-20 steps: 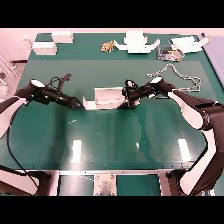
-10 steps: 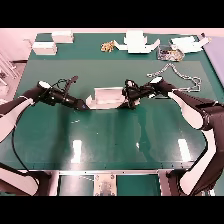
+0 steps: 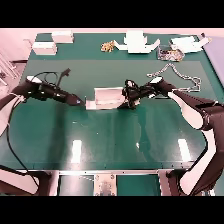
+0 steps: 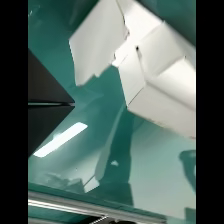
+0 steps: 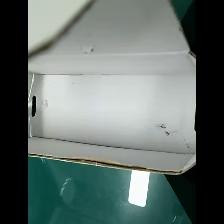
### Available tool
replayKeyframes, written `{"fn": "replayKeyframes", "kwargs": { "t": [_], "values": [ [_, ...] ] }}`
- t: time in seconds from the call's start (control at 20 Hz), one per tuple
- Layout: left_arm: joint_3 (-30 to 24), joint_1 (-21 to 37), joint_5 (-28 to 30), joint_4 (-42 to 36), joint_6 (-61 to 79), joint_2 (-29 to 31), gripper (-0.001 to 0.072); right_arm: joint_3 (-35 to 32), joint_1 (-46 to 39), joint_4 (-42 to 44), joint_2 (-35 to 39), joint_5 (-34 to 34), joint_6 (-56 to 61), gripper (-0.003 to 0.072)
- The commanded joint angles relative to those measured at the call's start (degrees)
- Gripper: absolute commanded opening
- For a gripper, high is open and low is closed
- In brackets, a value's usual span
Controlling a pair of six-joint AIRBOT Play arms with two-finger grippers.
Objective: Fold the box and place the chain.
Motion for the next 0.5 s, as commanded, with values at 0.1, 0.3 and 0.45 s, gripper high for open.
{"fn": "replayKeyframes", "kwargs": {
  "t": [0.1,0.3,0.45],
  "values": [
    [0.22,1.20,10.10,8.50,-9.31,0.90,0.0016,0.00,0.00,0.02,-0.02,0.00,0.00,0.0567],
    [0.11,-4.00,14.73,11.15,-11.21,-2.12,0.0016,0.00,0.00,0.02,-0.02,0.00,0.00,0.0567],
    [0.11,-5.95,14.71,10.45,-12.13,-4.85,0.0016,0.00,0.00,0.02,-0.02,0.00,0.00,0.0566]
  ]
}}
